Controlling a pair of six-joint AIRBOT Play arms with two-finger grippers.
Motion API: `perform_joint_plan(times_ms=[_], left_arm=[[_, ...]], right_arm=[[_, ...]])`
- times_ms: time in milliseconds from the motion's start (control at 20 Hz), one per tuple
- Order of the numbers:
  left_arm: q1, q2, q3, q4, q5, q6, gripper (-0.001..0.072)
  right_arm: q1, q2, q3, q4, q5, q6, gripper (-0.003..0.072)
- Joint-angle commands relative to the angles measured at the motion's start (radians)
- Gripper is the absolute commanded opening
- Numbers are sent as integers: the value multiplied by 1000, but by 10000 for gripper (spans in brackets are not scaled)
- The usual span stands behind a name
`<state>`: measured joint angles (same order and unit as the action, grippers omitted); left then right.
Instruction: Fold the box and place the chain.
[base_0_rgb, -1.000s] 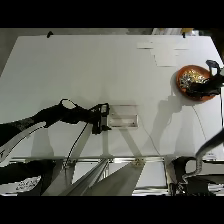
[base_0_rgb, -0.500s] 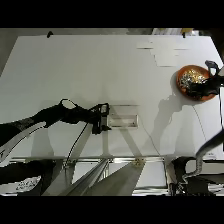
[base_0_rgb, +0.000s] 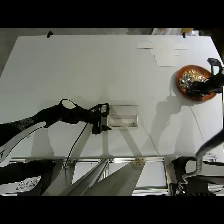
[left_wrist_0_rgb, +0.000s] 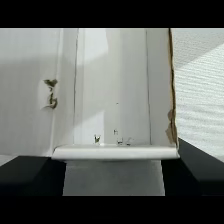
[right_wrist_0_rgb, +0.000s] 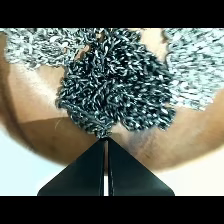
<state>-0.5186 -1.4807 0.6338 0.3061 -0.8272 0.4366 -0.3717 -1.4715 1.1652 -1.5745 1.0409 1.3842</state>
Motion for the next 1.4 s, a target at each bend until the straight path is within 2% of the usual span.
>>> perform_joint_plan(times_ms=[0, 150, 350, 500, 950, 1350], left_arm=[[0, 0, 0, 0, 0, 0, 221], [0, 0, 0, 0, 0, 0, 221], [0, 0, 0, 0, 1, 0, 221], [0, 0, 0, 0, 0, 0, 221], [0, 0, 0, 0, 0, 0, 221], [0, 0, 0, 0, 0, 0, 221]], right_arm=[[0, 93, 1, 1, -12, -29, 13], [0, 167, 1, 34, 24, -32, 13], [19, 277, 1, 269, 89, -106, 13], [77, 370, 1, 370, 129, -134, 13], [327, 607, 0, 387, 341, -74, 13], [637, 655, 0, 403, 359, -20, 13]])
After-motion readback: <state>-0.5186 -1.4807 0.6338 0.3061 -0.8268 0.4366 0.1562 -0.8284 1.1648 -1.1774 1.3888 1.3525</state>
